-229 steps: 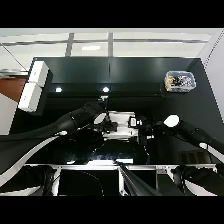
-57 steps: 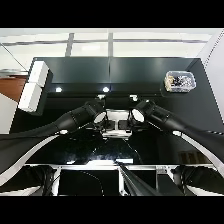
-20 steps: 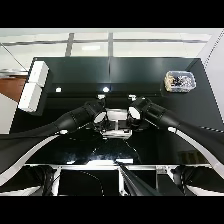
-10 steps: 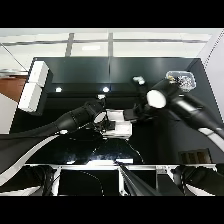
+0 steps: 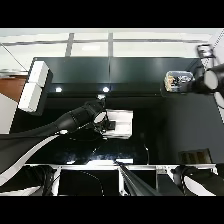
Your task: Fold the box and place the chain.
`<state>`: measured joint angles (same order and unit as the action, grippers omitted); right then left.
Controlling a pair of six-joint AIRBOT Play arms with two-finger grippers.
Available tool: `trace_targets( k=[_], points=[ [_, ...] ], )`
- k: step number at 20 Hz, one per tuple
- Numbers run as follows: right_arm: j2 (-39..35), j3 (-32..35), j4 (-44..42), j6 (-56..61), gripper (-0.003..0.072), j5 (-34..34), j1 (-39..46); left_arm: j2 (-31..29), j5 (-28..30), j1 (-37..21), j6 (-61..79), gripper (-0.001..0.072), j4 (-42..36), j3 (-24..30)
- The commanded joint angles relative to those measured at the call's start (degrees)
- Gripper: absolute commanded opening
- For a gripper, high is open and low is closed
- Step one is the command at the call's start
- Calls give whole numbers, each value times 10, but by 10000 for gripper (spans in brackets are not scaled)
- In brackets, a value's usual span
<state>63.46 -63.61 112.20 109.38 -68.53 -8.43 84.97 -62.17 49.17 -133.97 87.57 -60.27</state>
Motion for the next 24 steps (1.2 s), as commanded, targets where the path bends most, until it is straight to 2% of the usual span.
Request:
trace_targets(
  k=[1, 2, 4, 5, 6, 7, 8, 10, 14, 21, 22, 23, 24],
  points=[
    [49, 0, -97, -35, 695, 178, 153, 0, 2, 0, 0, 32, 0, 0],
    [87, -24, -138, -42, 695, 195, 177, 0, 2, 0, 0, 32, 0, 0],
    [172, -92, -175, -51, 693, 179, 195, 0, 0, 0, 0, 32, 0, 0],
    [219, -132, -175, -51, 692, 161, 195, 0, 1, 0, 0, 32, -2, 0],
    [264, -171, -175, -51, 634, 141, 195, 0, 1, 0, 0, 32, -2, 0],
    [302, -205, -175, -51, 634, 123, 194, 0, 2, 0, 0, 32, -2, 0],
    [338, -237, -175, -51, 588, 108, 195, 0, 2, 0, 0, 32, -2, 0],
    [388, -281, -175, -51, 588, 97, 195, 0, 2, 0, 0, 33, -2, 0],
    [432, -322, -170, -51, 573, 94, 197, 0, 2, 0, 0, 32, -2, 0],
    [454, -323, -170, -51, 558, 72, 200, 0, 17, 0, -5, 32, -10, 0],
    [454, -323, -171, -52, 455, 69, 200, 0, 19, 0, -5, 32, -11, 0],
    [454, -324, -171, -55, 316, 65, 201, 0, 19, 0, -5, 32, -12, 0],
    [453, -329, -176, -62, 118, 56, 201, 0, 17, 0, -5, 32, -12, 0]
  ],
)
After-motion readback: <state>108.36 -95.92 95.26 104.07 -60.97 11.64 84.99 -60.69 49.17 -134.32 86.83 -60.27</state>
